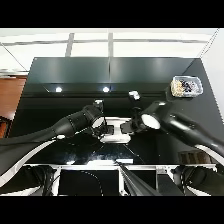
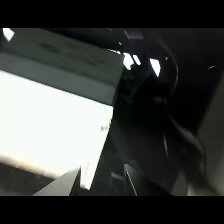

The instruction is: Fold the box and place the chain.

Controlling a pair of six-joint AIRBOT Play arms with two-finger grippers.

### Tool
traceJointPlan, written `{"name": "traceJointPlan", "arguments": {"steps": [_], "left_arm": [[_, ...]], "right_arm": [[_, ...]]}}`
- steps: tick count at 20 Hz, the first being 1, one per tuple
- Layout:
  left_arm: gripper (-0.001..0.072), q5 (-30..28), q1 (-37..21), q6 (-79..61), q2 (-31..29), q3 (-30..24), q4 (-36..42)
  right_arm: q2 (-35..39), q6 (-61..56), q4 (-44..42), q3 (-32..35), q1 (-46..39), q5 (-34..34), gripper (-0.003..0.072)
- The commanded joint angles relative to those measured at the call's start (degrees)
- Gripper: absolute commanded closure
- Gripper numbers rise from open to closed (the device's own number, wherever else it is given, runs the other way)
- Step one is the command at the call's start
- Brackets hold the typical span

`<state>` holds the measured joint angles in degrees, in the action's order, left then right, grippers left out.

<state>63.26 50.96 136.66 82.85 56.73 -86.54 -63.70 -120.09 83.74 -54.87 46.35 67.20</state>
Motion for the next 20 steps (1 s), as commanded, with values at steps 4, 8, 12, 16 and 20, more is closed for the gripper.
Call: {"name": "traceJointPlan", "arguments": {"steps": [4, 8, 12, 16, 20], "left_arm": [[0.0679, -0.1, 0.0, 0.0, 0.0, 0.0, 0.0], [0.0679, -0.1, 0.0, 0.0, 0.0, 0.0, 0.0], [0.0679, -0.1, 0.0, 0.0, 0.0, 0.0, 0.0], [0.0678, -0.1, 0.0, 0.0, 0.0, 0.0, 0.0], [0.0679, 0.0, 0.0, 0.0, 0.0, 0.0, 0.0]], "right_arm": [[18.1, 2.7, 25.2, 0.4, -4.9, 9.4, 0.0360], [18.3, 2.6, 41.4, 7.5, -16.2, -2.3, 0.0360], [13.6, -7.6, 38.9, 12.9, -34.9, -24.7, 0.0360], [0.6, -7.8, 28.6, 5.9, -48.4, -34.4, 0.0361], [-14.7, -3.1, 7.9, -10.6, -56.1, -26.0, 0.0359]]}}
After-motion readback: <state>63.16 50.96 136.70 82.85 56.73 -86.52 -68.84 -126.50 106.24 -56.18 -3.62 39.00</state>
